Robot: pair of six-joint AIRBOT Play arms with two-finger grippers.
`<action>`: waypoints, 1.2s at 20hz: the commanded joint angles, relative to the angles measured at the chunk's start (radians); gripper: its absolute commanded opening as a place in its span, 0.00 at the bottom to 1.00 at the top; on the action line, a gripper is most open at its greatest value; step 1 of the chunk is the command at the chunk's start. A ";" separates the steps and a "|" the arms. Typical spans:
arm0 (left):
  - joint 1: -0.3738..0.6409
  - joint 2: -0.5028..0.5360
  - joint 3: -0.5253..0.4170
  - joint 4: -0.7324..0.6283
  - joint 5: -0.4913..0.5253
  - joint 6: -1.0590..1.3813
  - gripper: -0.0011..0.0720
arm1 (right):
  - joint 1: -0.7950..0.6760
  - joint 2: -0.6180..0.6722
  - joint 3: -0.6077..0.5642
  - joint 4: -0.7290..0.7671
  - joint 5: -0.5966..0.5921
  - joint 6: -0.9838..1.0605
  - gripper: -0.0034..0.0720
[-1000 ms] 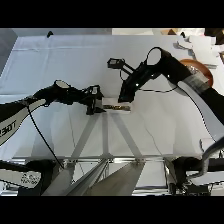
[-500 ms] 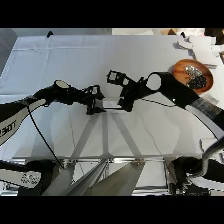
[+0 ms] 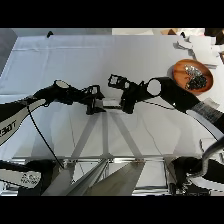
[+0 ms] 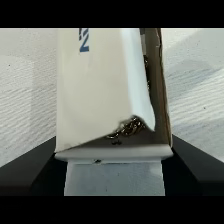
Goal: Fold the box and place the chain.
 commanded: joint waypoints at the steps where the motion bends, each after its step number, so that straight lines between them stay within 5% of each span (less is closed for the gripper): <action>1: 0.000 0.000 0.000 0.001 0.000 0.000 0.45 | 0.027 0.001 -0.009 0.002 -0.005 0.000 0.40; 8: 0.000 0.000 0.000 0.001 -0.001 0.000 0.45 | 0.048 0.001 -0.011 -0.021 -0.071 0.000 0.40; 12: 0.000 0.000 0.000 0.000 -0.001 0.000 0.45 | 0.050 -0.011 -0.015 -0.055 -0.087 0.001 0.28; 15: 0.000 0.000 0.000 0.001 -0.001 0.000 0.45 | 0.068 -0.011 -0.016 -0.054 -0.076 0.009 0.37; 22: 0.000 0.000 0.000 0.001 -0.001 0.000 0.45 | 0.090 -0.011 -0.018 -0.053 -0.083 0.010 0.37; 24: 0.000 0.000 0.000 0.001 -0.001 0.000 0.45 | 0.090 -0.011 -0.023 -0.050 -0.083 0.012 0.54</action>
